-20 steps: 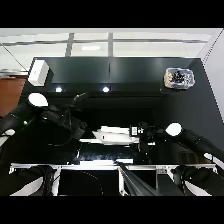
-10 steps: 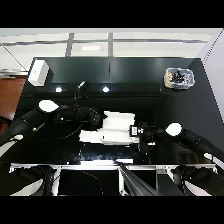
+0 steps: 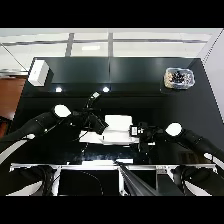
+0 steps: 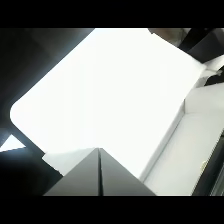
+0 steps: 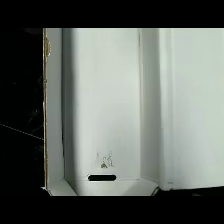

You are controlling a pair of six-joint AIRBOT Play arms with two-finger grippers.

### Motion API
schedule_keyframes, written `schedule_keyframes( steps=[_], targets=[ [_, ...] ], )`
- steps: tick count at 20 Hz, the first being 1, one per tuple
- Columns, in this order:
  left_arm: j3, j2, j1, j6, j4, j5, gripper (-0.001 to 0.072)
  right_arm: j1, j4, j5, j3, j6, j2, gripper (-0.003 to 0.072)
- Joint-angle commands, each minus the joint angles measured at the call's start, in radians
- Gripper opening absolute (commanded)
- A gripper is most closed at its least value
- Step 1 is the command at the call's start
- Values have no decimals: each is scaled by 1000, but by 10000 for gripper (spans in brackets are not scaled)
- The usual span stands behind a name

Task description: Fold the box and place the chain.

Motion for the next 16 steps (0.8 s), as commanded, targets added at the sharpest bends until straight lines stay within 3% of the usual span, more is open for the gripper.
schedule_keyframes(
  steps=[1,6,9,11,13,16],
  targets=[
    [10,14,21,0,32,-6,26,1,1,0,0,1,-1,466],
    [23,187,149,-11,135,-86,25,1,0,0,0,1,-1,466],
    [22,296,272,-29,241,-296,26,1,0,0,0,1,-1,466],
    [19,318,348,-30,352,-375,45,1,0,0,0,1,-1,466],
    [-3,303,391,-2,376,-340,706,1,0,0,0,1,-1,466],
    [-62,280,365,390,373,-319,697,1,0,0,0,1,-1,466]
  ],
)
